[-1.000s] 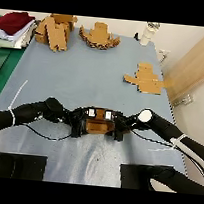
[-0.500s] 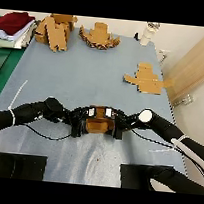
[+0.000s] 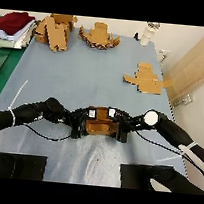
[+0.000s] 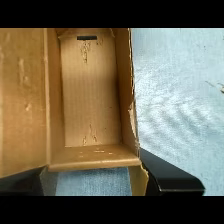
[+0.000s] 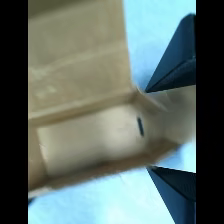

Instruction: Fold the box.

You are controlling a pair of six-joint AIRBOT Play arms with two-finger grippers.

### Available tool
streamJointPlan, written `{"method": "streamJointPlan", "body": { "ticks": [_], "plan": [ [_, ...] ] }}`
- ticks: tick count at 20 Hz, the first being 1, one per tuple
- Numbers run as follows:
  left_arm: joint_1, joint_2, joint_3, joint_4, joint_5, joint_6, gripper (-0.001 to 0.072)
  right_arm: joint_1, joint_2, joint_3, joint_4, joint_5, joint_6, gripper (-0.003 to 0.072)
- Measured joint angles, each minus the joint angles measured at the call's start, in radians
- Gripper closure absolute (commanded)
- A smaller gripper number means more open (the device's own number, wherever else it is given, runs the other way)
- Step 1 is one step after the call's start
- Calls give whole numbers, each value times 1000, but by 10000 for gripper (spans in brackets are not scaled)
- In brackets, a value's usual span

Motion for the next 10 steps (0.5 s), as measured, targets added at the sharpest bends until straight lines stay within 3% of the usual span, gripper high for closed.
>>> {"method": "streamJointPlan", "body": {
  "ticks": [10],
  "plan": [
    [1, 9, 0, 45, -2, -43, 247, 0, 83, 0, -106, 51, 269, -27]
  ]
}}
